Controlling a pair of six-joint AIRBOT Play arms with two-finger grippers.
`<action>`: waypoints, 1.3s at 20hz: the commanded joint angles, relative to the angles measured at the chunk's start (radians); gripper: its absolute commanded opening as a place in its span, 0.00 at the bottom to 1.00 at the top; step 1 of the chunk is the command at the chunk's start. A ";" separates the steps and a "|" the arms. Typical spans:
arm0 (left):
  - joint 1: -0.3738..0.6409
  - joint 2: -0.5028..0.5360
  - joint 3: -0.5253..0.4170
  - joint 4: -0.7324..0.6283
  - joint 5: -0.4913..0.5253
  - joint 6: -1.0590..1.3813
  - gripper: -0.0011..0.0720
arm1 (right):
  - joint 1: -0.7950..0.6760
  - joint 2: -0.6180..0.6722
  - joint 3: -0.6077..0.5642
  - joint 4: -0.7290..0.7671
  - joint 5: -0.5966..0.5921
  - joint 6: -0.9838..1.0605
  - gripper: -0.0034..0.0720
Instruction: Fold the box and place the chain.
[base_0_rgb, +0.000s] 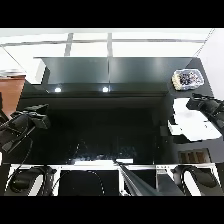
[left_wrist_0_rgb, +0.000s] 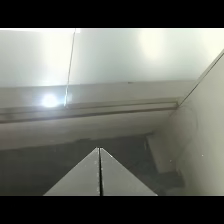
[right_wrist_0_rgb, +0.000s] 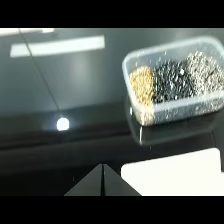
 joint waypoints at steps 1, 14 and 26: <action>0.001 -0.012 -0.020 0.020 0.037 0.000 0.05 | 0.000 -0.011 0.000 0.011 -0.089 0.000 0.05; 0.057 -0.273 0.115 -0.101 0.034 0.002 0.05 | -0.055 -0.352 0.204 -0.031 -0.022 0.021 0.06; 0.157 -0.784 0.573 0.040 -0.334 -0.095 0.99 | -0.628 -0.665 0.567 -0.435 0.235 0.400 0.96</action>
